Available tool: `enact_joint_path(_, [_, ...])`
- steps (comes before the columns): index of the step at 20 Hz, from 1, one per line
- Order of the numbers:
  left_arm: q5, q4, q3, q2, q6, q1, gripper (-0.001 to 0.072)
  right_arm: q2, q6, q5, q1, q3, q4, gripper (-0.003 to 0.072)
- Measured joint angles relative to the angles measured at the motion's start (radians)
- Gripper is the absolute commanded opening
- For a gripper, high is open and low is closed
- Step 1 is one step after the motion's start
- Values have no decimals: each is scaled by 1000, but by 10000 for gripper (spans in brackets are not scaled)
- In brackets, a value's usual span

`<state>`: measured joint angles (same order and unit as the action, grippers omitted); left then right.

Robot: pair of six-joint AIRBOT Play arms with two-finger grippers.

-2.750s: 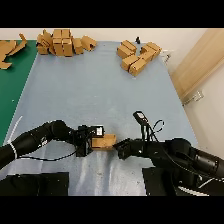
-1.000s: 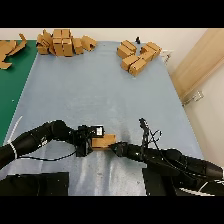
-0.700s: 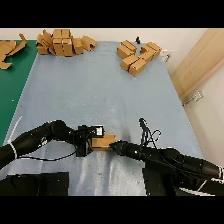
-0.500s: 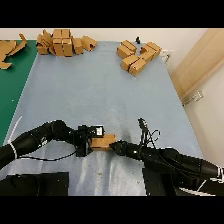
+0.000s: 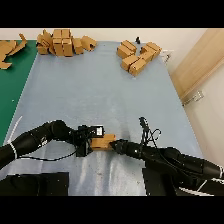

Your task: Fold the box.

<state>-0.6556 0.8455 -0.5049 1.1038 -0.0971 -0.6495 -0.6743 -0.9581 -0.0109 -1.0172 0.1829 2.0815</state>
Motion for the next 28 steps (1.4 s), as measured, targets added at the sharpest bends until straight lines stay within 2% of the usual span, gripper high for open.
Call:
enact_joint_path(2, [0,0,0,0,0,0,525,66,-1,-26,32,8,-56,4])
enact_joint_path(8, [0,0,0,0,0,0,525,234,-2,-314,308,18,-209,4])
enact_joint_path(11, [0,0,0,0,0,0,525,269,-2,-388,431,40,-239,4])
enact_joint_path(16, [8,0,0,0,0,0,525,286,16,-428,508,89,-256,5])
enact_joint_path(22, [30,-6,0,1,-2,0,524,280,67,-444,523,103,-261,4])
enact_joint_path(28, [127,6,-10,0,-207,54,524,236,96,-445,525,106,-261,5])
